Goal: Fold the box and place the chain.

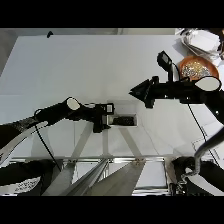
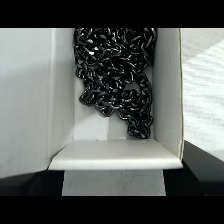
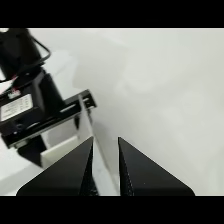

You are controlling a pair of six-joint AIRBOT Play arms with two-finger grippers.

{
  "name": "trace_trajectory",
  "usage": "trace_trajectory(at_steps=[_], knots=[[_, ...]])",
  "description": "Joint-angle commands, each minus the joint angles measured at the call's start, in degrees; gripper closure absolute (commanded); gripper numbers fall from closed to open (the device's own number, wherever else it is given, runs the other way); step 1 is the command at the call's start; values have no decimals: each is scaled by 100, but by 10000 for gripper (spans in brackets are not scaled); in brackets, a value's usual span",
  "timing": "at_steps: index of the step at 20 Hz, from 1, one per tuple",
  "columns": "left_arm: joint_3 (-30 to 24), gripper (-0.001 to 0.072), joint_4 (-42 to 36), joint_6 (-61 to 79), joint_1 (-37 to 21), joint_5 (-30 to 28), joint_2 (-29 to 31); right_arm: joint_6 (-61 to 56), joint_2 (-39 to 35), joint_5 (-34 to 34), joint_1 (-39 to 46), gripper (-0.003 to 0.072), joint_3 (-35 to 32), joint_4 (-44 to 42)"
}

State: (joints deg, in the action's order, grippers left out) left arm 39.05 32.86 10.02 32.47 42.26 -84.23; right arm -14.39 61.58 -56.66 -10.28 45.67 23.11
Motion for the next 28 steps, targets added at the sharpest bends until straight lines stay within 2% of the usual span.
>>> trace_trajectory(at_steps=[1,4,7,10,13,15,16,17,22,28], knots=[[-2,434,0,0,2,0,2,-22,450,254,109,532,208,133],[-2,434,2,0,2,-2,2,-63,955,-66,-63,532,208,391],[-2,434,2,2,2,-2,2,-61,1217,-326,-520,531,208,1080],[-2,434,2,0,2,0,2,-59,1176,-595,-826,528,208,1648],[-2,434,0,0,2,0,2,-37,975,-852,-833,516,205,1742],[-2,434,0,2,2,0,2,-13,820,-922,-835,423,205,1742],[-2,434,2,0,2,-2,2,-13,769,-946,-833,351,205,1742],[-2,434,0,2,4,0,2,-9,748,-990,-835,339,205,1762],[-2,434,0,0,2,0,2,120,710,-1165,-1130,337,205,1775],[-2,434,2,2,2,0,0,-87,710,-1023,-1471,339,205,2406]])
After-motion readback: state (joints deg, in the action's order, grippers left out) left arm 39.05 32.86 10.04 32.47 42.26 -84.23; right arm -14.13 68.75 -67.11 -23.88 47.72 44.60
